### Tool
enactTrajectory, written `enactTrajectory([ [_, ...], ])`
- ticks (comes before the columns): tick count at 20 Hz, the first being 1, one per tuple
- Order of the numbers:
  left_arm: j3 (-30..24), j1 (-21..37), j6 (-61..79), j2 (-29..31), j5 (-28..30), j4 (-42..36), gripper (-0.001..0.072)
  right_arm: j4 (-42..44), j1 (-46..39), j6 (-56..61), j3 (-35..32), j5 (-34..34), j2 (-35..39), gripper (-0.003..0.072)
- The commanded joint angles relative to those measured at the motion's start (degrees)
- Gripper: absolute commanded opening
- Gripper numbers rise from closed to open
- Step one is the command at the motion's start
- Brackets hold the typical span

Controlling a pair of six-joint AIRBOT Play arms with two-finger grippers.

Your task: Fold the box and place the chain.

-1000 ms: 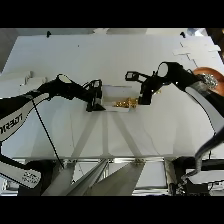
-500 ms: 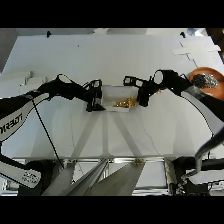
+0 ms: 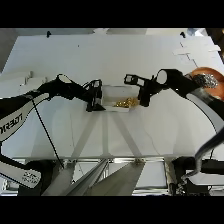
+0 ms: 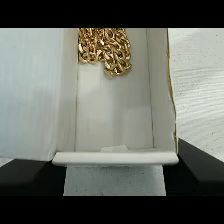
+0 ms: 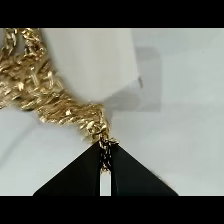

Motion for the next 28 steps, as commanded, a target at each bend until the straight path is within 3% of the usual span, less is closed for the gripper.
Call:
enactTrajectory([
  [1, 0.0, 0.1, 0.0, 0.0, 0.0, 0.0, 0.0464, 3.0, 0.0, 1.0, 0.1, -1.2, 5.8, 0.0015],
  [9, 0.0, 0.1, 0.0, 0.0, 0.0, 0.0, 0.0464, 15.6, 6.1, 0.9, 0.2, -3.1, 9.1, 0.0016],
  [15, 0.0, 0.1, 0.0, 0.0, 0.0, 0.0, 0.0464, 19.9, 15.0, 0.9, 0.2, -17.7, 8.1, 0.0011],
  [18, 0.0, 0.1, 0.0, 0.0, 0.0, 0.0, 0.0464, 19.9, 17.4, 0.9, 0.2, -20.4, 5.9, 0.0015],
  [19, 0.0, 0.1, 0.0, 0.0, 0.0, 0.0, 0.0464, 19.6, 17.5, 1.0, 0.2, -20.0, 5.4, 0.0083],
  [20, 0.0, 0.1, 0.0, 0.0, 0.0, 0.0, 0.0464, 18.9, 17.4, 1.0, 0.2, -19.5, 5.4, 0.0248],
  [21, 0.0, 0.1, 0.0, 0.0, 0.0, 0.0, 0.0464, 17.7, 17.2, 1.0, 0.2, -19.4, 5.8, 0.0367],
  [25, 0.0, 0.1, 0.0, 0.0, 0.0, 0.0, 0.0464, 14.5, 13.5, 1.0, 0.2, -16.6, 11.6, 0.0371],
  [28, 0.0, 0.1, 0.0, 0.0, 0.0, 0.0, 0.0464, 11.2, 5.9, 1.0, 0.2, -6.0, 14.2, 0.0370],
])
